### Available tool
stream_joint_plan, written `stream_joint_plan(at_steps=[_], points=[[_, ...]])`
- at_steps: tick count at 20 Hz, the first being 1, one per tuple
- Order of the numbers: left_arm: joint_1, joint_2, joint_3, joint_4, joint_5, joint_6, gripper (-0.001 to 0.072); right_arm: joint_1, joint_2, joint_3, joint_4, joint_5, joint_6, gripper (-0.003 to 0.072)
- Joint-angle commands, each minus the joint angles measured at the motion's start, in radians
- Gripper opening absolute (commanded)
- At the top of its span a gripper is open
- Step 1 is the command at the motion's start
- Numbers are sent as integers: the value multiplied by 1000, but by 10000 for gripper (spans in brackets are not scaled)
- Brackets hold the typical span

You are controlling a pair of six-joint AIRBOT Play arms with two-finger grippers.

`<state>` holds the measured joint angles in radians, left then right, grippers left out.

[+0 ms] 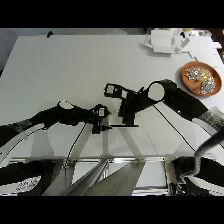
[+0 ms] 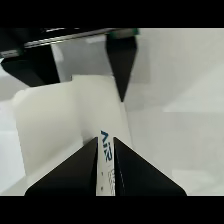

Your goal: Fold the box and place the chain.

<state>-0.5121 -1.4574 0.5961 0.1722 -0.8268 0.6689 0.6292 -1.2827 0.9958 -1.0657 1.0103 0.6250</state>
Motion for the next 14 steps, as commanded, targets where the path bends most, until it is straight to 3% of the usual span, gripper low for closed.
stream_joint_plan(at_steps=[1, 4, 10, 14], points=[[0, 0, 0, 0, 0, 0, 137, 30, -14, 2, -11, 54, -59, 147], [0, 0, 0, 0, 0, 0, 137, 30, -13, 2, -11, 104, -103, 183], [0, 0, 0, 0, 0, 0, 137, 57, 18, 1, -11, 66, -182, 318], [0, 0, 0, 0, 0, 0, 137, 57, 12, 1, -64, -5, -180, 321]])
